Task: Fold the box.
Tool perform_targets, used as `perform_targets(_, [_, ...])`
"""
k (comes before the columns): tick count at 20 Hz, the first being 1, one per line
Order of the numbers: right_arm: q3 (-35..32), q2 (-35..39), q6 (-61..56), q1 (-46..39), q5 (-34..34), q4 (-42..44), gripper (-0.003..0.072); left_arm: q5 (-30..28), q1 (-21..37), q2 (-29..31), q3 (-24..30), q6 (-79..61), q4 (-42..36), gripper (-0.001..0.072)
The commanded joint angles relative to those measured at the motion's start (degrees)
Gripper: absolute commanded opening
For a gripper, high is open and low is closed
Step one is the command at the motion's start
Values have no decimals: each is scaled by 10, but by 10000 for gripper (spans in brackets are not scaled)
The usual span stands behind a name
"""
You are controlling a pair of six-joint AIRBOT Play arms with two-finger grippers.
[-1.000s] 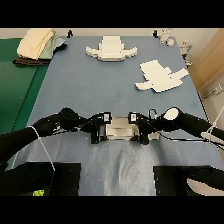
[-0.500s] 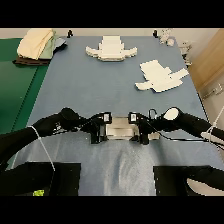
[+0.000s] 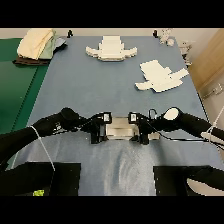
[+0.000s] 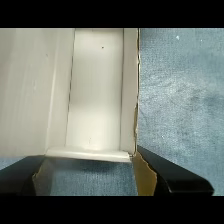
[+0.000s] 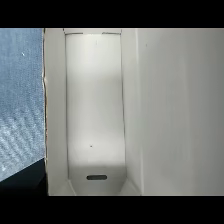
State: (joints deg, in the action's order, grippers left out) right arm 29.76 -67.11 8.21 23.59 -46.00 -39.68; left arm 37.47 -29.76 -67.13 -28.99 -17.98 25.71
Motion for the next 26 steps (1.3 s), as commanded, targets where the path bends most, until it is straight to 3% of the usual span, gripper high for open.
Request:
perform_targets(1, [0, 0, 0, 0, 0, 0, 599, 0, -2, 0, 0, 0, 0, 698])
perform_targets(7, [0, 0, 0, 0, 0, 0, 600, -16, -28, -20, -1, 0, 0, 697])
perform_targets(15, [0, 0, 0, 0, 0, 0, 600, -20, -21, -24, -5, 43, 24, 696])
perform_targets(16, [0, 0, 0, 0, 0, 0, 600, -21, -21, -25, -5, 43, 24, 642])
perform_targets(17, [0, 0, 0, 0, 0, 0, 599, -21, -21, -26, -5, 43, 26, 491])
perform_targets(18, [0, 0, 0, 0, 0, 0, 600, -20, -21, -28, -7, 43, 27, 459])
perform_targets(26, [0, 0, 0, 0, 0, 0, 600, -25, -22, -30, -9, 43, 26, 459])
